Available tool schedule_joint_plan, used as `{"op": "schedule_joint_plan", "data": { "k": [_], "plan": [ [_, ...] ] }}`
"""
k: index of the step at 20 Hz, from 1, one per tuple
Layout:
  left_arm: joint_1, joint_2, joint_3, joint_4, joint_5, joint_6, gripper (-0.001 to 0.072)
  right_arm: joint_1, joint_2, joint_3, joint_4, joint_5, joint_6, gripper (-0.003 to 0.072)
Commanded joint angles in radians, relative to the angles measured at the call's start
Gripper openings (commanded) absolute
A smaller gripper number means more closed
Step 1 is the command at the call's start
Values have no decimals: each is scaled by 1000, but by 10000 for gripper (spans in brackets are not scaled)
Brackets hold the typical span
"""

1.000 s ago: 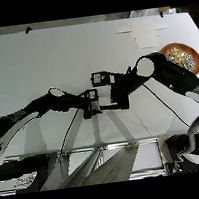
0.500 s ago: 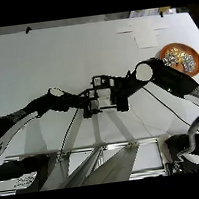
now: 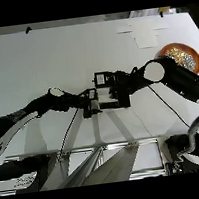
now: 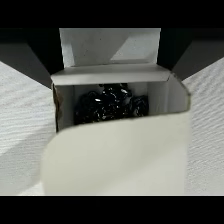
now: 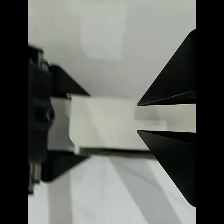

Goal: Fold the box and place the chain.

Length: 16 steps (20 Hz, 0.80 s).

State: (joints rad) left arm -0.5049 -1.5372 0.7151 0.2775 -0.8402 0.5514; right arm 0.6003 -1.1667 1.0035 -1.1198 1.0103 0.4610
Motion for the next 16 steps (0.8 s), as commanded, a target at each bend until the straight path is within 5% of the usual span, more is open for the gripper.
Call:
{"op": "schedule_joint_plan", "data": {
  "k": [1,16],
  "plan": [
    [0,0,0,0,-1,-2,30,0,2,0,3,-106,-26,153],
    [0,0,0,0,-1,-2,30,-43,-116,0,125,84,-67,202]
  ]
}}
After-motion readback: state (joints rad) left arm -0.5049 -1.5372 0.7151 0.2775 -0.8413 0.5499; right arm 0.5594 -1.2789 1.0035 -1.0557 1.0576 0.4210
